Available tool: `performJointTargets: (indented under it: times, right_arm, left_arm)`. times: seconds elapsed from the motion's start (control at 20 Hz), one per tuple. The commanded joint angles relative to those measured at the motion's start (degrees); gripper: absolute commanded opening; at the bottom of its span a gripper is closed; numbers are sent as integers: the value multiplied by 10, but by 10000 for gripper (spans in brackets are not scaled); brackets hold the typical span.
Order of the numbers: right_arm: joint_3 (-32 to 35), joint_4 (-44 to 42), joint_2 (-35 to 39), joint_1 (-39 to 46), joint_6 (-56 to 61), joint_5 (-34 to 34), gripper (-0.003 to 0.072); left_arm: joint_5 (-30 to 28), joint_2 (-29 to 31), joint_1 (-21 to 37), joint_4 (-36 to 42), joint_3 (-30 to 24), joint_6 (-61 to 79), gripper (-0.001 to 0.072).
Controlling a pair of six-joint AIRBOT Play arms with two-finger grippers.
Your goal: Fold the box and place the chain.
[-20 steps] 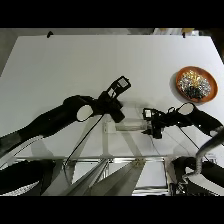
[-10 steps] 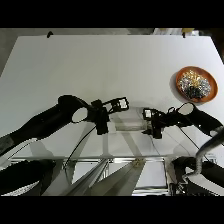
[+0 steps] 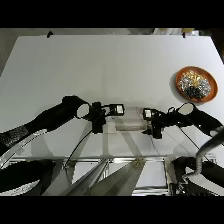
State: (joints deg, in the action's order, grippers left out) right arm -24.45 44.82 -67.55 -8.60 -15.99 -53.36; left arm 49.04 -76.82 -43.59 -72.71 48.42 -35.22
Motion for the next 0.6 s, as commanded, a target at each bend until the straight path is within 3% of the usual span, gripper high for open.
performJointTargets:
  times: [0.0,0.1,0.15,0.55]
  right_arm:
    - [-1,0,0,0,0,0,315]
    - [-1,0,0,0,0,0,315]
    - [-1,0,0,0,0,0,315]
    - [-1,0,0,0,0,0,315]
  left_arm:
    - [-18,-2,8,49,-12,121,224]
    - [-45,-2,7,85,-12,159,245]
    - [-57,-2,7,94,-12,175,299]
    - [-76,-3,-5,91,-12,199,292]
